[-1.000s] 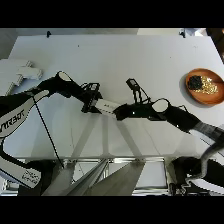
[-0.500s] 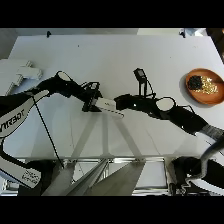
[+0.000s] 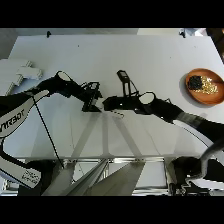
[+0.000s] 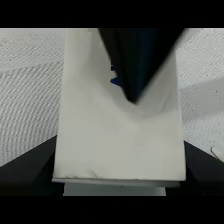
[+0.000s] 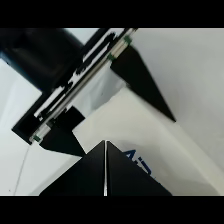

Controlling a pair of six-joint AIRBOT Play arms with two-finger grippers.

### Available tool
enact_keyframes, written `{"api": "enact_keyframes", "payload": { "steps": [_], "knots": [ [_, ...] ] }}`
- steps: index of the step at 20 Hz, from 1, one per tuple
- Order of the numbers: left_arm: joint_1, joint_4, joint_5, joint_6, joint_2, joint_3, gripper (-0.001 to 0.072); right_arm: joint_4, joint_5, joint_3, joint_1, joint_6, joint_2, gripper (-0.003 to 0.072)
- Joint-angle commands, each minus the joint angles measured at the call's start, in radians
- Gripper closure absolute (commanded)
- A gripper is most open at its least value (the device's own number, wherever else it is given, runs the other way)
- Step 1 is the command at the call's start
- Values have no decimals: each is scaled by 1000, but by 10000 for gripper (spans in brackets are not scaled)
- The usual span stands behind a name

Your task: Fold the box and place the chain.

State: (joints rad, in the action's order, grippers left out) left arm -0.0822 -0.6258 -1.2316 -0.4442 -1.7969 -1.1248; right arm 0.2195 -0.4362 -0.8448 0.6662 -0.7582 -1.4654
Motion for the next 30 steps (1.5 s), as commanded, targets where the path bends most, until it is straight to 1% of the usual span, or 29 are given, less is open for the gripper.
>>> {"api": "enact_keyframes", "payload": {
  "steps": [1,4,5,10,14,16,18,20,25,27,28,30],
  "knots": [
    [0,0,0,0,1,0,315,36,-23,-15,18,-51,-68,675],
    [0,0,0,0,1,0,315,179,-33,-15,18,-160,-77,675],
    [0,0,0,0,1,0,315,205,-37,-15,18,-180,-76,675],
    [0,0,0,0,1,0,315,214,-29,-18,17,-172,-43,673],
    [0,0,0,0,1,0,315,240,86,-18,13,-146,84,673],
    [0,0,1,0,1,0,315,340,110,-18,-13,-157,163,673],
    [0,0,0,0,1,0,315,463,113,-18,-67,-230,241,673],
    [0,0,1,0,1,0,315,603,69,-18,-156,-340,311,673],
    [0,0,0,0,1,0,315,1078,-201,-18,-468,-580,438,673],
    [0,0,0,0,1,0,315,1147,-289,-18,-570,-583,464,671],
    [0,0,0,0,1,0,315,1147,-311,-18,-606,-576,472,671],
    [0,0,1,0,1,0,315,1146,-315,-18,-645,-576,482,670]
  ]
}}
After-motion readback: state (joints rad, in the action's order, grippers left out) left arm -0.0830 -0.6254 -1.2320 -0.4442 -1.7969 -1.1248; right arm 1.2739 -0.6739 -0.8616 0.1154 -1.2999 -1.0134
